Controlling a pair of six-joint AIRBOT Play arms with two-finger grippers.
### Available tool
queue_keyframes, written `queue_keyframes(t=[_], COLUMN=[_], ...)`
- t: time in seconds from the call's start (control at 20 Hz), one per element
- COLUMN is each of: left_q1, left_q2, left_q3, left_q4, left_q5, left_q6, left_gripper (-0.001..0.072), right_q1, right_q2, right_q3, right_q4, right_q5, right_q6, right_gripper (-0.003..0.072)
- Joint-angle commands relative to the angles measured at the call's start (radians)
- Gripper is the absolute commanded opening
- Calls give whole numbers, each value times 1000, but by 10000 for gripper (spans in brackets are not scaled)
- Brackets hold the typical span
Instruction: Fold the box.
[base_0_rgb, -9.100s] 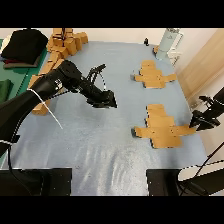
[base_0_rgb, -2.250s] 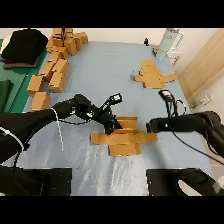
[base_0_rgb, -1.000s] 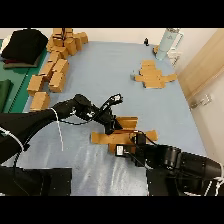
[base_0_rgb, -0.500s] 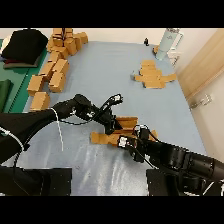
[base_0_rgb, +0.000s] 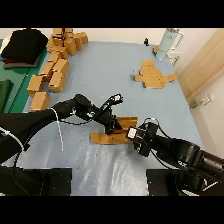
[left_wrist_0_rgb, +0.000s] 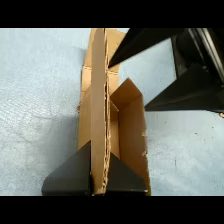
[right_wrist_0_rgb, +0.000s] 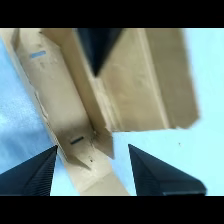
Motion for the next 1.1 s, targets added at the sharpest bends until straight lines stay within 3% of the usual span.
queue_keyframes(t=[0.0, 0.3, 0.4, 0.55, 0.65, 1.05], left_q1=[0, 0, 0, 0, 0, 0], left_q2=[-1, -1, -1, -1, -1, -1], left_q3=[0, 0, 0, 0, 0, 0], left_q4=[0, 0, 0, 0, 0, 0], left_q5=[0, 0, 1, 1, 1, 0], left_q6=[0, 0, 0, 0, 0, 0], left_gripper=[13, 13, 13, 13, 13, 13], right_q1=[-118, -414, -490, -563, -599, -603], right_q2=[40, -103, -171, -274, -349, -393], right_q3=[-8, 4, 35, 95, 130, 133], right_q4=[187, 789, 900, 987, 988, 985], right_q5=[5, 81, 60, -32, -106, -88], right_q6=[-248, -988, -1135, -1297, -1297, -1233], right_gripper=[708, 708, 707, 708, 708, 702])
